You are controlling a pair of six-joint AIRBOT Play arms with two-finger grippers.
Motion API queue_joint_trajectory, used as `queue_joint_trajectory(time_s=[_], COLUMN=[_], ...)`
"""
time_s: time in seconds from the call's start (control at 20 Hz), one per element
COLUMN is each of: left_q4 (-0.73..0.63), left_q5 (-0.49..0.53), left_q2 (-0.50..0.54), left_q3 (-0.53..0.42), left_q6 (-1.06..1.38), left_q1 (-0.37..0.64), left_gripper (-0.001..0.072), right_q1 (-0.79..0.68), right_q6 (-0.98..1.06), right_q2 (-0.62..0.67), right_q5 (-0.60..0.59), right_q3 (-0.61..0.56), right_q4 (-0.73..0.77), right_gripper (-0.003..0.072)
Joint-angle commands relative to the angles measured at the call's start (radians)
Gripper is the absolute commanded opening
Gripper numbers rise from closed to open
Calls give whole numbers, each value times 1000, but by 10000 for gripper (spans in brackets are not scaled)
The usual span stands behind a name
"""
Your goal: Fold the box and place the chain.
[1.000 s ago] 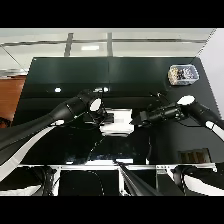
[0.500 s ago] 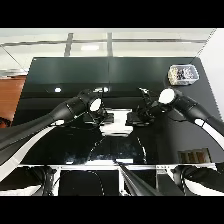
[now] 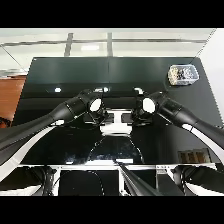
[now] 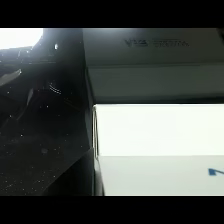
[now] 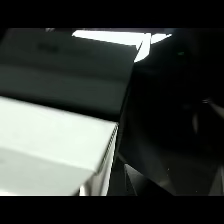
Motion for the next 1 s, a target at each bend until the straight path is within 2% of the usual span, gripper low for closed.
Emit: queue_joint_trajectory(time_s=[0.0, 0.15, 0.2, 0.25, 0.95], left_q4=[1, 1, 2, 1, 2], left_q5=[-1, -1, -1, -1, 0], left_q2=[0, 0, 0, 0, 0], left_q3=[0, 0, 0, 0, 0], left_q6=[0, 0, 0, 0, 0], left_q1=[0, 0, 0, 0, 0], left_gripper=[24, 24, 24, 24, 24], right_q1=[53, 95, 106, 108, 108], right_q6=[113, 188, 214, 229, 241], right_q2=[-52, -89, -89, -89, -116], right_q5=[34, 106, 111, 122, 181], right_q3=[58, 99, 102, 102, 102], right_q4=[-95, -174, -193, -202, -157], right_gripper=[294, 293, 254, 253, 235])
